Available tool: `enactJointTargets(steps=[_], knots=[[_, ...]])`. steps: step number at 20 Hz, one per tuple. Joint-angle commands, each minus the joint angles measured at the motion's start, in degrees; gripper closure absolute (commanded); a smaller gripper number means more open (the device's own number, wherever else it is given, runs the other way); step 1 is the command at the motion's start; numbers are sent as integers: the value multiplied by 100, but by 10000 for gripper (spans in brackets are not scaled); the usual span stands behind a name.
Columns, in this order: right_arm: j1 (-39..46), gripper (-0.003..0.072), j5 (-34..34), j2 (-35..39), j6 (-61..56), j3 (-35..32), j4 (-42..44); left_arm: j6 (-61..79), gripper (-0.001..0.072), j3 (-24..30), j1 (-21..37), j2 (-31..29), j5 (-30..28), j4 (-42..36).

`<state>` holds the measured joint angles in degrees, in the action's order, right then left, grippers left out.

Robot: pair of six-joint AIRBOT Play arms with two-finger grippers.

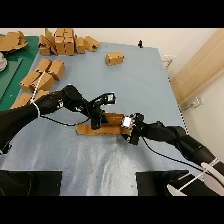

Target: Fold the box.

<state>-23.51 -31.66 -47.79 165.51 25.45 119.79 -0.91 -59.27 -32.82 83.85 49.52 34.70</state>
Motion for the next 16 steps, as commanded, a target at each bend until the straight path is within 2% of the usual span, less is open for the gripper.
enactJointTargets(steps=[1, 6, 16], knots=[[354, -27, -649, -581, 704, 481, 422, 0, 698, -7, -2, -2, -2, 2], [365, -25, -809, -1436, 704, 931, 407, 0, 698, -7, -2, -2, -2, 2], [361, -21, -789, -1517, 702, 970, 332, 0, 698, -7, -2, -2, -2, 2]])
